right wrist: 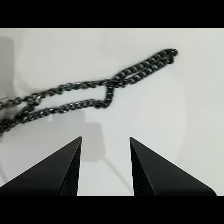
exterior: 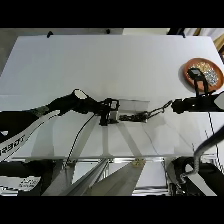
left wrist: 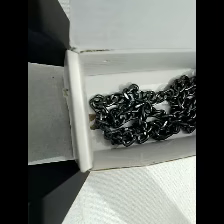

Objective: Fold the box and place the chain.

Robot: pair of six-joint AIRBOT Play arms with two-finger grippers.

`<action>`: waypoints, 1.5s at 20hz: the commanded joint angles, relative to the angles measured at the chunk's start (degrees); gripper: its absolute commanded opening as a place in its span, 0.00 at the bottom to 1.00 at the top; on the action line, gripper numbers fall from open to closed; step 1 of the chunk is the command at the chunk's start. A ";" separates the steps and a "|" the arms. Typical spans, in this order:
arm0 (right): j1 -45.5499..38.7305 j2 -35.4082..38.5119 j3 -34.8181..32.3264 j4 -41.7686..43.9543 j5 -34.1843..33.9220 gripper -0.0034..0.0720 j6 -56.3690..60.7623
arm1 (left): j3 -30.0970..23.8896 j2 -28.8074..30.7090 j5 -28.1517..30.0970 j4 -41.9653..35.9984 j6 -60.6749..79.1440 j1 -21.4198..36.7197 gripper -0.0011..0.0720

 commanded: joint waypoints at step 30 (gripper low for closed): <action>5.81 -13.70 0.00 -0.35 -12.02 0.06 1.86 | 0.07 0.02 0.00 0.00 0.00 0.02 0.21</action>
